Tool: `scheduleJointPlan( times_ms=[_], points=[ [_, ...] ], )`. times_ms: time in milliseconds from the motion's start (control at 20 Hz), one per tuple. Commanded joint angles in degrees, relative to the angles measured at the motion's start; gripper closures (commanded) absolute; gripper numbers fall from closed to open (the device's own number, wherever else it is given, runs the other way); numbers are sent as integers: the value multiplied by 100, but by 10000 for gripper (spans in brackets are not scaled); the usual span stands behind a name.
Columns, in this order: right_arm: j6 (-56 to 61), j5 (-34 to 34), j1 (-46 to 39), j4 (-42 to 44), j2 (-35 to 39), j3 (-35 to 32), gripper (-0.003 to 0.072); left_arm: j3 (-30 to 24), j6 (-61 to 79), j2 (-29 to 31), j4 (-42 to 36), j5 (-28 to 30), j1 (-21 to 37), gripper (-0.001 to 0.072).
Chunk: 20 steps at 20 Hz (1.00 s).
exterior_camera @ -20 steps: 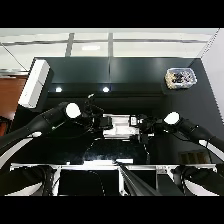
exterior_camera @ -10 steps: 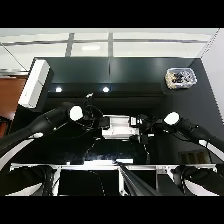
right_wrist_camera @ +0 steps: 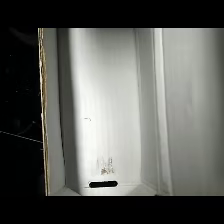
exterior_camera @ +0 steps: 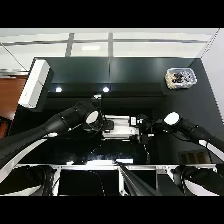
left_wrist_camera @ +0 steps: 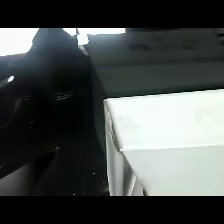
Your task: Fold the box and place the chain.
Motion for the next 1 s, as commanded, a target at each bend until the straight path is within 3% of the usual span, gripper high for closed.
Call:
scheduleJointPlan(
  times_ms=[0,300,450,950],
  points=[
    [2,-9,4,0,0,0,494,120,-535,-96,323,28,-205,239],
    [2,-9,4,0,-2,0,494,120,-839,-146,295,37,-219,254],
    [2,-9,4,0,-2,0,494,120,-835,-197,317,83,-219,435],
    [2,-9,4,0,-2,0,494,120,-970,-245,310,46,-223,435]
  ],
)
